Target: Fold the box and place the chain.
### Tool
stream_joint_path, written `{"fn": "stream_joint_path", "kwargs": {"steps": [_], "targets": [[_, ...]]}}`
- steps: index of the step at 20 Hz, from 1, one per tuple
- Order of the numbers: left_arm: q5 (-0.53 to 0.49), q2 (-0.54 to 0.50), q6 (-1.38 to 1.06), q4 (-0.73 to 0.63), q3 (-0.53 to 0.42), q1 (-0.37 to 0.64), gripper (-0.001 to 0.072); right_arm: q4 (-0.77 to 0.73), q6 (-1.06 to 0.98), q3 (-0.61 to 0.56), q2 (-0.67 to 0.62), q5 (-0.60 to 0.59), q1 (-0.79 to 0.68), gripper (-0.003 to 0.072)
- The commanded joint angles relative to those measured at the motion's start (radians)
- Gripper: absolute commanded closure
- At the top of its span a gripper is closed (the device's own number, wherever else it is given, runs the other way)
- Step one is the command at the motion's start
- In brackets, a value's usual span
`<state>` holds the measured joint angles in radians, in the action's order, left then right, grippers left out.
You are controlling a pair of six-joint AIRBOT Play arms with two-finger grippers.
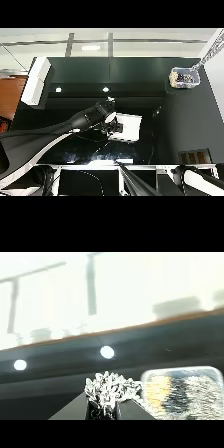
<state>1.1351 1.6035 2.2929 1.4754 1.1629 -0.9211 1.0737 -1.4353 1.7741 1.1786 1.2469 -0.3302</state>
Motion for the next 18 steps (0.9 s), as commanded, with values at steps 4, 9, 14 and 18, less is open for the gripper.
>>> {"fn": "stream_joint_path", "kwargs": {"steps": [4, 9, 14, 18], "targets": [[0.006, 0.0, 0.0, 0.0, 0.0, 0.0, 0.0678, -0.061, 0.051, -0.228, -0.275, 0.143, 0.162, 0.0643], [0.005, 0.0, 0.0, 0.001, 0.0, 0.0, 0.0678, -0.158, 0.064, -0.462, -0.394, 0.274, 0.303, 0.0643], [0.004, 0.0, 0.0, 0.001, 0.0, 0.0, 0.0678, -0.169, 0.06, -0.636, -0.413, 0.266, 0.469, 0.0643], [0.003, 0.0, 0.0, 0.001, 0.0, 0.0, 0.0678, -0.249, 0.06, -0.72, -0.413, 0.202, 0.57, 0.0644]]}}
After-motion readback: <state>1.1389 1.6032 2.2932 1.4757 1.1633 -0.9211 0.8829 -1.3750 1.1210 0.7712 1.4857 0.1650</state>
